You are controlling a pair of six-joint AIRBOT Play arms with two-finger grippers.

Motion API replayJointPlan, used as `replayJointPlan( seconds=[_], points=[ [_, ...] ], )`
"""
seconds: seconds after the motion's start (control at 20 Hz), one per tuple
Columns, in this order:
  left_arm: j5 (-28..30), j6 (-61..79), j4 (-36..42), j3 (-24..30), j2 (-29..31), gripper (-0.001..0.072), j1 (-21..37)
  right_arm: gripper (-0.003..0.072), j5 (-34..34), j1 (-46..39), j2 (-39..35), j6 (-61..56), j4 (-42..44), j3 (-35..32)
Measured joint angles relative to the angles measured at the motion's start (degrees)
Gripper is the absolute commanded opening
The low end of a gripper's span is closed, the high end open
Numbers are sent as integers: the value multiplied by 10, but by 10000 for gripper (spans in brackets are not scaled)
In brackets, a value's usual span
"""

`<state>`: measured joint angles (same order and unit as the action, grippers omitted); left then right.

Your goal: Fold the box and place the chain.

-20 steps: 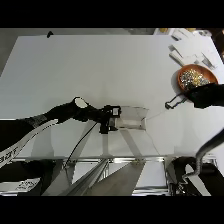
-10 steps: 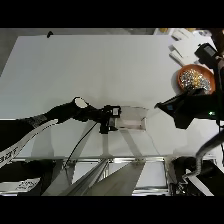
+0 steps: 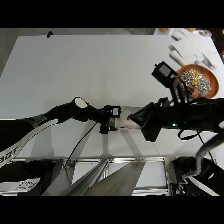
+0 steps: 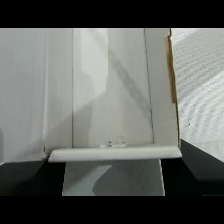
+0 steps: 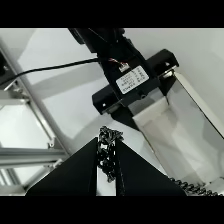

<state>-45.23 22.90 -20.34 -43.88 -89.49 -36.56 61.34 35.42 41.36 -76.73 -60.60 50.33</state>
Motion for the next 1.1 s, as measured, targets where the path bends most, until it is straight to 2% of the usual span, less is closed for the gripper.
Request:
replayJointPlan(
  seconds=[0.65, 1.1],
  points=[
    [0, 0, 0, 0, 0, 89, 0, 17, -34, 16, 15, -54, -116, -59],
    [0, 0, 0, 0, 0, 89, 0, 17, -86, 9, 97, -40, -122, -103]
  ],
)
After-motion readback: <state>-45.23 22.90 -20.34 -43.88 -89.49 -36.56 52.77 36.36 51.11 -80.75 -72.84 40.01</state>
